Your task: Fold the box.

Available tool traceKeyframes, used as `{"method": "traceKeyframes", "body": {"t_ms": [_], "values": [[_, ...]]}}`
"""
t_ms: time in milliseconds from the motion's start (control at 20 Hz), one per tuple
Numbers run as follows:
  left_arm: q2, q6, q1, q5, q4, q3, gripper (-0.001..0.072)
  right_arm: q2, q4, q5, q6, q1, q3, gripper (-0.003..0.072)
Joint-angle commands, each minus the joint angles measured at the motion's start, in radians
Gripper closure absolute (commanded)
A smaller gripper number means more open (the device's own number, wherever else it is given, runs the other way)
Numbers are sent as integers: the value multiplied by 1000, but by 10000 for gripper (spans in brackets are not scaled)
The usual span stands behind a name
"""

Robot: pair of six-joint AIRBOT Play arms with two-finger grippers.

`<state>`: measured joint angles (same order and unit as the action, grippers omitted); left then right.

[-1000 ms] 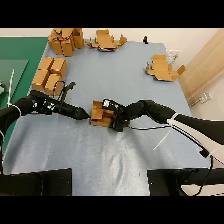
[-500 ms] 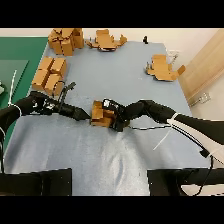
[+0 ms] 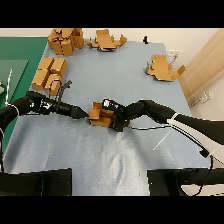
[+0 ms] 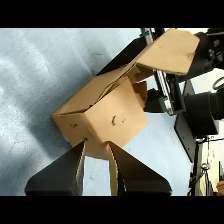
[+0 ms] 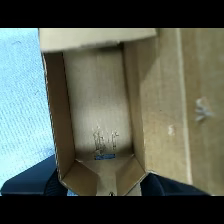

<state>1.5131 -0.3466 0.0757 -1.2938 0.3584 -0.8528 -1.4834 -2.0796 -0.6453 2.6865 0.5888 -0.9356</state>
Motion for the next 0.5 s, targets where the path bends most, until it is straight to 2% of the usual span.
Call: {"method": "traceKeyframes", "body": {"t_ms": [0,150,200,250,450], "values": [[0,27,5,1,-41,-1,475,-1,0,0,2,1,0,679],[0,18,14,11,-35,-2,462,-1,0,0,2,1,0,678],[0,-16,20,27,-19,-8,354,-1,0,1,3,1,0,678],[0,-75,33,51,13,-23,286,-1,0,1,2,1,0,679],[0,-306,113,59,238,-143,284,-1,0,1,2,1,0,678]]}}
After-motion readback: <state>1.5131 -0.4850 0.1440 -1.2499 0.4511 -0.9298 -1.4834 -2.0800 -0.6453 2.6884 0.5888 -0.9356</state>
